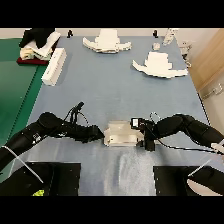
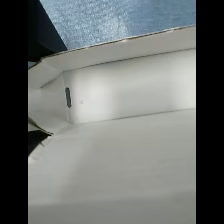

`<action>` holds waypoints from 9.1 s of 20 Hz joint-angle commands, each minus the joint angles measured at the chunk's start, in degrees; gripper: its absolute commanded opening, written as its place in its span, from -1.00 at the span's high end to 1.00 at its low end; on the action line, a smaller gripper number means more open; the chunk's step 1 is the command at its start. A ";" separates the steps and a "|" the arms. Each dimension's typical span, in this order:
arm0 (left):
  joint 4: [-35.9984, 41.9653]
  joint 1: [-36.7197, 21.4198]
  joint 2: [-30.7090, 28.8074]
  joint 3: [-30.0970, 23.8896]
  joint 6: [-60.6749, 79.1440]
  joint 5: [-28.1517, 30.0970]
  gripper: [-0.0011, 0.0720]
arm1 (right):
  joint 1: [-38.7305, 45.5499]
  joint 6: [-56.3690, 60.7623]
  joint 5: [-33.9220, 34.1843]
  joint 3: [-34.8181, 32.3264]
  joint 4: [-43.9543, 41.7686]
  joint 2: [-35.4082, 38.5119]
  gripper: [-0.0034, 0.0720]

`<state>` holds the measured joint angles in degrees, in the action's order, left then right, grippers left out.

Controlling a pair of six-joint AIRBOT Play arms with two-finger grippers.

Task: Fold the box.

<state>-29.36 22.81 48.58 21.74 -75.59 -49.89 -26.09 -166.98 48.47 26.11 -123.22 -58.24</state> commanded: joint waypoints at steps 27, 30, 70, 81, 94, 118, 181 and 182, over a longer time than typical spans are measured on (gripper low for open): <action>-45.77 30.27 14.67 22.97 -59.82 0.37 0.04 | -0.02 0.02 0.00 0.02 -0.02 -0.02 -0.27; -50.31 31.98 17.46 26.45 -64.15 -3.30 0.04 | -0.02 0.02 0.00 0.02 0.00 -0.02 -0.27; -54.53 36.87 21.27 36.48 -65.79 -16.79 -0.51 | -0.02 0.02 -0.02 0.02 -0.02 -0.02 -0.27; -55.01 35.95 13.35 36.46 -43.12 -25.11 0.94 | -0.02 0.02 -0.02 0.02 -0.02 -0.02 -0.27; -34.14 11.67 -1.40 21.79 25.81 -18.99 0.94 | -0.02 0.02 0.00 0.02 -0.02 -0.02 -0.27; 5.92 9.77 16.52 4.79 94.47 9.40 -0.94 | -0.02 0.02 -0.02 0.02 0.00 -0.02 -0.27; 3.87 14.71 18.23 4.81 89.68 15.89 -0.29 | -0.04 0.09 -0.81 0.02 -0.85 0.09 -0.35; 3.87 14.71 18.23 4.79 89.68 15.89 -0.29 | -0.04 0.26 -0.59 0.09 -0.31 0.11 -0.91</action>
<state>-25.41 37.52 66.81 26.52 13.89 -34.06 -26.09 -166.67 47.72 26.09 -123.76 -58.22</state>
